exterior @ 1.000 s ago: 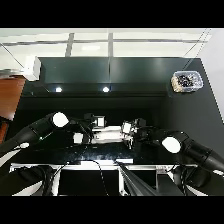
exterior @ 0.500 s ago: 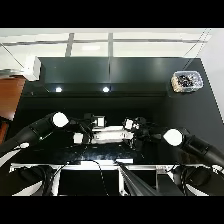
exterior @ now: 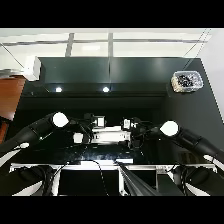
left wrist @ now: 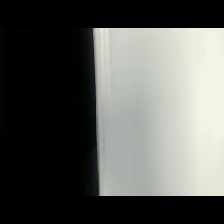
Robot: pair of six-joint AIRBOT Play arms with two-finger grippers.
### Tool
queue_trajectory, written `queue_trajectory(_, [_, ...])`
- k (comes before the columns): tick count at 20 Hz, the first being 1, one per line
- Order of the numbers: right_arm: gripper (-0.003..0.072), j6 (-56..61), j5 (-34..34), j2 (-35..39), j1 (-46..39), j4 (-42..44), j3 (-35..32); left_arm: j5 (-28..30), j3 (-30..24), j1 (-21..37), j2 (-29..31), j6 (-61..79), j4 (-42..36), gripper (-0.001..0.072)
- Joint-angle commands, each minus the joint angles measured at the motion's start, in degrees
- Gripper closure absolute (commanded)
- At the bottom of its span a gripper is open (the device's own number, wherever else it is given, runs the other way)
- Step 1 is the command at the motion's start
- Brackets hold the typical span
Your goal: Fold the box and place the chain.
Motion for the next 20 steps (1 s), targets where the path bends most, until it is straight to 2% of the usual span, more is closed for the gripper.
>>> queue_trajectory(1, [-0.0017,-4.66,2.03,-2.67,-0.31,2.80,-0.26,-0.11,-0.04,-0.02,-0.04,-0.31,0.00,0.0677])
queue_trajectory(9, [-0.0016,-4.79,-1.07,-6.58,-0.24,1.53,-1.05,-0.11,-0.04,-0.02,-0.04,-0.46,-0.02,0.0677])
queue_trajectory(20, [-0.0009,-4.55,-1.38,-6.58,-0.24,1.53,-1.05,-0.07,-0.04,-0.02,-0.04,-0.44,0.00,0.0677])
